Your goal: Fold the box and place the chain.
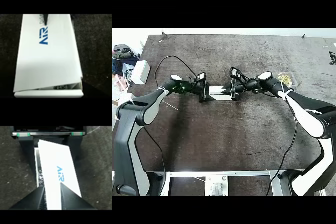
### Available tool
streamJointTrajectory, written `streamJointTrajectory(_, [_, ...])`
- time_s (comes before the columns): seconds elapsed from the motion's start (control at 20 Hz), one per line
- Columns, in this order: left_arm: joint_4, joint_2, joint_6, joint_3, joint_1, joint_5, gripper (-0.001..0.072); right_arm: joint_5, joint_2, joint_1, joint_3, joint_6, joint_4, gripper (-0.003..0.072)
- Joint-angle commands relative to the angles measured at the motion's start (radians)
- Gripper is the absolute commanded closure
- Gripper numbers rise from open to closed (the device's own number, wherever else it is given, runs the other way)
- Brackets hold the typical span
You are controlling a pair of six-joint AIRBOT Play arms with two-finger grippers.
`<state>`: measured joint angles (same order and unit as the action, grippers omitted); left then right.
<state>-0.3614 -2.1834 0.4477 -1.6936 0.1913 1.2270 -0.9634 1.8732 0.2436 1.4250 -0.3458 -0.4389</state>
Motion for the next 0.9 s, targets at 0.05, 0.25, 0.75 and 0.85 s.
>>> streamJointTrajectory(0.05, [0.003, 0.000, -0.002, -0.001, -0.001, -0.015, 0.0536, -0.055, 0.022, -0.001, -0.004, 0.082, -0.072, 0.0603])
streamJointTrajectory(0.25, [0.003, 0.000, -0.002, -0.001, -0.001, -0.015, 0.0536, -0.069, 0.034, -0.002, -0.003, 0.080, -0.072, 0.0513])
streamJointTrajectory(0.75, [0.003, 0.000, -0.002, -0.001, -0.001, -0.015, 0.0535, -0.206, 0.032, -0.079, 0.035, 0.078, 0.158, 0.0444])
streamJointTrajectory(0.85, [0.003, 0.000, -0.002, -0.001, -0.001, -0.015, 0.0535, -0.212, 0.031, -0.079, 0.048, 0.079, 0.167, 0.0443])
